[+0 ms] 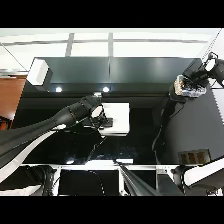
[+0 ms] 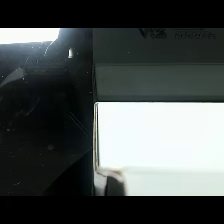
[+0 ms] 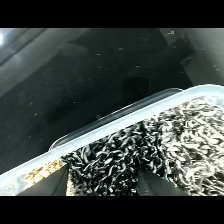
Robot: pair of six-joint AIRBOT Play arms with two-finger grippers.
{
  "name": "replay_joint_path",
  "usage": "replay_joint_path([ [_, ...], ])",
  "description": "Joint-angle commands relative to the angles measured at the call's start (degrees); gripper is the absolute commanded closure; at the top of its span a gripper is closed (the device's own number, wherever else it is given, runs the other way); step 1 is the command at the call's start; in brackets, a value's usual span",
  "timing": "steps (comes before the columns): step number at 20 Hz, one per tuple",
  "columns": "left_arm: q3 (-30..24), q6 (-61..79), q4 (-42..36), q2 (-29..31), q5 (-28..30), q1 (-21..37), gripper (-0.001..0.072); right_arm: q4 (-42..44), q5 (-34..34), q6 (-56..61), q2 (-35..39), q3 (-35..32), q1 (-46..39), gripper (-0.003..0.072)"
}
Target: Fold the box and place the chain.
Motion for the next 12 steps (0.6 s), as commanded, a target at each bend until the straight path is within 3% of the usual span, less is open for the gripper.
replay_joint_path([
  [1, 0.0, 0.1, 0.0, 0.0, 0.1, 0.0, 0.0681, 0.0, 2.1, 1.6, -0.5, 0.5, -0.6, 0.0477],
  [2, 0.0, 0.1, 0.0, 0.0, 0.1, 0.0, 0.0681, 0.1, 2.9, 1.6, -0.5, 0.5, -0.6, 0.0609],
  [3, 0.0, 0.1, 0.0, 0.0, 0.1, 0.0, 0.0681, 0.4, 4.0, 1.1, -0.4, 0.7, -0.6, 0.0674],
  [7, 0.0, 0.1, 0.0, 0.0, 0.1, 0.0, 0.0681, -0.2, 6.1, -2.5, 4.9, 3.0, -0.3, 0.0675],
  [12, 0.0, 0.1, 0.0, 0.0, 0.1, 0.0, 0.0681, 0.0, 10.4, -12.8, 20.9, 3.1, -0.3, 0.0675],
])
